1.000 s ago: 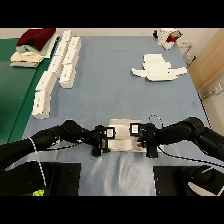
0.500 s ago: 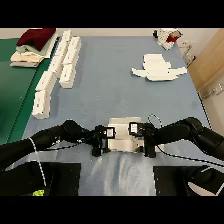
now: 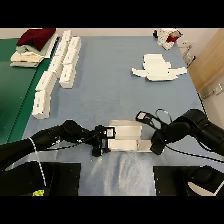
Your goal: Fold the box.
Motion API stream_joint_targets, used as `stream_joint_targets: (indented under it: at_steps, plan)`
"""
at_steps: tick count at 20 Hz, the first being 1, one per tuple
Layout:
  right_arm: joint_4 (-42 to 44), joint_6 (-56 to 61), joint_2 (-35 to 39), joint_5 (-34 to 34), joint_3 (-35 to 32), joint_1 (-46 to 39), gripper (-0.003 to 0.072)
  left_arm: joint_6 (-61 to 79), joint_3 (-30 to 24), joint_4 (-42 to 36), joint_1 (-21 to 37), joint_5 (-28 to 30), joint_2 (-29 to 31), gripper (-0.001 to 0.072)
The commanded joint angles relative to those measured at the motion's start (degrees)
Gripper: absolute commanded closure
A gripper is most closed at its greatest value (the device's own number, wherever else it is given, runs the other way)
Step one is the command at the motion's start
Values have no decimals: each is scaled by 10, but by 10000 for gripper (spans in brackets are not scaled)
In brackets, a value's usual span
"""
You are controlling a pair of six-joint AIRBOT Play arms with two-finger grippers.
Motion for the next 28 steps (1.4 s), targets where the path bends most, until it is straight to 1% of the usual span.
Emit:
stream_joint_targets:
  at_steps: [1, 2, 4, 6, 9, 11, 15, 18, 23, 27, 28]
  plan:
    - [-198, 297, -1, -115, 14, -30, 681, 0, 1, 0, 0, 0, 0, 254]
    - [-205, 330, -2, -130, 14, -52, 681, 0, 1, 0, 0, 0, 0, 254]
    - [-164, 352, -9, -136, 12, -117, 682, 0, 1, 0, 0, 0, 0, 254]
    - [-70, 346, -27, -114, 6, -194, 682, 0, 1, 0, 0, 0, 0, 254]
    - [80, 280, -68, -89, -9, -288, 682, 0, 1, 0, 0, 0, 0, 254]
    - [139, 250, -97, -89, -19, -323, 682, 0, 1, 0, 0, 0, 0, 254]
    - [167, 236, -111, -89, -25, -332, 682, 0, 1, 0, 0, 0, 0, 254]
    - [211, 221, -98, -91, -25, -332, 682, 0, 1, 0, 0, 0, 0, 254]
    - [234, 201, -70, -91, -26, -330, 683, 0, 1, 0, 0, 0, 0, 254]
    - [276, 182, -74, -28, -56, -294, 682, 0, 1, 0, 0, 0, 0, 254]
    - [283, 176, -76, -26, -61, -283, 682, 0, 1, 0, 0, 0, 0, 253]
